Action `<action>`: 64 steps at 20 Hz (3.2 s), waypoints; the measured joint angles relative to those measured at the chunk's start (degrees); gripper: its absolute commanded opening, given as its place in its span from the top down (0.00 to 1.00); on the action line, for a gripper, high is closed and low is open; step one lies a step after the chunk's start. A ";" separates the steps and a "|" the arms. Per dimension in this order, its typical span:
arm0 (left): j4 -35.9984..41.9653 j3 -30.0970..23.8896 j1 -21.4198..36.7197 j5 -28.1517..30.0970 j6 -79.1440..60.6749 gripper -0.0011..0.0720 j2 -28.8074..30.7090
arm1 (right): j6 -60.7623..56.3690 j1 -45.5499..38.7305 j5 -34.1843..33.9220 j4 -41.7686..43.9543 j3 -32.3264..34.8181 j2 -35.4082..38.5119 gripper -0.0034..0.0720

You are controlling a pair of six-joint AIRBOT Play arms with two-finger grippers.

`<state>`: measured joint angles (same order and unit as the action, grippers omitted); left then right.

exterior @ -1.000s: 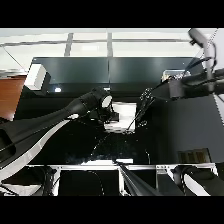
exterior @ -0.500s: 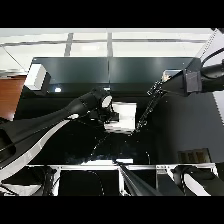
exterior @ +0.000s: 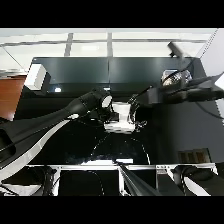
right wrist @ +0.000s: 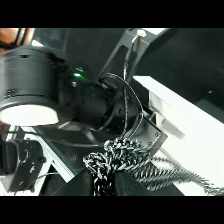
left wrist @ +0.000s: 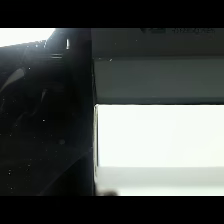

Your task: Fold the box and place the chain.

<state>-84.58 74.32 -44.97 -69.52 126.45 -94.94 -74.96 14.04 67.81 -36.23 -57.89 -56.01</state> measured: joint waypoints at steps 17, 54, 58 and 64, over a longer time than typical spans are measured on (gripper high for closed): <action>0.00 0.00 0.00 0.02 0.02 0.95 0.00 | -7.02 4.22 -20.04 -5.81 19.12 -0.72 0.59; 0.02 0.00 0.00 -0.37 0.00 0.95 0.00 | 83.30 1.70 -28.04 -0.48 27.82 -14.23 0.83; 0.04 0.00 0.00 -0.50 0.02 0.95 0.00 | 80.98 1.75 -27.76 -1.81 27.93 -13.05 0.94; 0.04 0.00 0.00 -0.42 0.02 0.95 0.00 | 65.42 1.64 -27.34 -4.74 27.08 -4.85 0.94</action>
<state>-84.53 74.32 -44.97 -69.93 126.48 -94.94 -9.54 15.68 40.47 -40.97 -30.81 -60.86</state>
